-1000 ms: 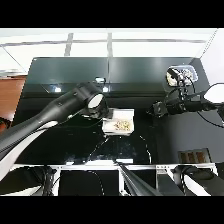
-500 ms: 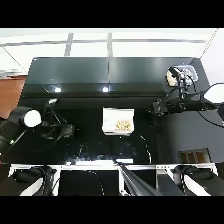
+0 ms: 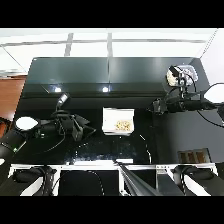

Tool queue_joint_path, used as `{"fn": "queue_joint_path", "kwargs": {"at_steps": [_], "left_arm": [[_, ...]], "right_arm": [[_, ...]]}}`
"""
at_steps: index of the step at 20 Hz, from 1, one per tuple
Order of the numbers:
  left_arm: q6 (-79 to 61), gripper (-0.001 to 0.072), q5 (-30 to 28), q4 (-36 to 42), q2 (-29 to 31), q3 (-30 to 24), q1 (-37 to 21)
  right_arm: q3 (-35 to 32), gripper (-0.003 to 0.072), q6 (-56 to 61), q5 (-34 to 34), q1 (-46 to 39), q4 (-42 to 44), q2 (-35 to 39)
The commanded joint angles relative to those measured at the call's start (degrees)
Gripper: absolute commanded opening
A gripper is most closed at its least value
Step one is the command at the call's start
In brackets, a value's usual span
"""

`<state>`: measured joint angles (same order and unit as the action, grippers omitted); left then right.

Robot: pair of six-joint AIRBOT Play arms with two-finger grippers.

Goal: Fold the box and place the chain.

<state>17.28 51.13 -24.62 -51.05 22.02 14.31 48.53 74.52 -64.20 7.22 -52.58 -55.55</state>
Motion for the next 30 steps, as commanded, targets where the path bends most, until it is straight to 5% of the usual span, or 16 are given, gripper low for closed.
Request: {"fn": "queue_joint_path", "kwargs": {"at_steps": [1, 11, 30], "left_arm": [[-22.2, 0.0711, -2.3, -8.3, -0.9, 0.3, 5.4], [-33.2, 0.0711, -2.1, -4.5, -24.2, 12.6, 5.9], [-32.3, 0.0709, -5.7, -4.9, -26.6, 15.8, 11.2]], "right_arm": [[0.1, 0.0306, 0.0, 0.4, 0.0, 0.0, 0.0], [0.1, 0.0305, 1.8, 0.4, 0.0, 0.1, 0.0], [0.1, 0.0306, 1.8, 3.4, 0.1, 0.1, 0.0]]}}
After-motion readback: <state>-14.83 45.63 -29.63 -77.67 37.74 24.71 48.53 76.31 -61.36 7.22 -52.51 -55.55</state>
